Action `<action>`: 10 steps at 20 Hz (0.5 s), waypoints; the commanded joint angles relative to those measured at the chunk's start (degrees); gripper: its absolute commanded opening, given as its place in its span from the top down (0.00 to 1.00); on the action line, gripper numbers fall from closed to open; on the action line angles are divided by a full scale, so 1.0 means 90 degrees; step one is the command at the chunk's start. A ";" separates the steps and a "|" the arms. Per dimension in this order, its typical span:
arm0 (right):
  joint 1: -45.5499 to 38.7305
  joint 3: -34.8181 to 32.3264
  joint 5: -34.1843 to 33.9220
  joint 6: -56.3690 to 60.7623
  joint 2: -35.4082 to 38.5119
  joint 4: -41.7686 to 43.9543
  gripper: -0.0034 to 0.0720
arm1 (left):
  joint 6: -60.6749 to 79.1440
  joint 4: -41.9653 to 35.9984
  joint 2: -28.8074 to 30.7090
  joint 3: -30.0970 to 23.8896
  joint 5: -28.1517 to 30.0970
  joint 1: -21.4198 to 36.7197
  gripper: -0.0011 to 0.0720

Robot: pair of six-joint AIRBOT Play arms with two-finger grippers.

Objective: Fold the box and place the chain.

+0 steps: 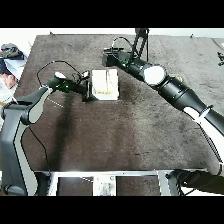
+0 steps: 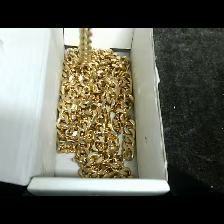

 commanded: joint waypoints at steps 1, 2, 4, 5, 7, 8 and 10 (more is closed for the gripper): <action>0.0034 0.0299 -0.0039 -0.0002 -0.0053 0.0068 0.96 | 0.0000 -0.0049 0.0002 0.0007 0.0005 0.0000 0.51; 0.0044 0.0483 -0.0041 -0.0007 -0.0053 0.0041 0.96 | 0.0000 -0.0063 0.0002 0.0007 0.0005 0.0000 0.51; 0.0058 0.0833 -0.0039 -0.0029 -0.0053 -0.0044 0.96 | 0.0000 -0.0066 0.0000 0.0007 0.0005 0.0000 0.51; 0.0066 0.0959 -0.0039 -0.0027 -0.0053 -0.0153 0.96 | 0.0000 -0.0066 0.0002 0.0007 0.0005 0.0000 0.51; 0.0068 0.1120 -0.0039 -0.0029 -0.0053 -0.0204 0.96 | 0.0000 -0.0066 0.0002 0.0007 0.0005 0.0000 0.51; 0.0070 0.1156 -0.0039 -0.0027 -0.0053 -0.0282 0.96 | 0.0000 -0.0066 0.0002 0.0007 0.0005 0.0000 0.51; 0.0070 0.1156 -0.0041 -0.0029 -0.0056 -0.0328 0.96 | 0.0000 -0.0066 0.0002 0.0007 0.0005 0.0000 0.51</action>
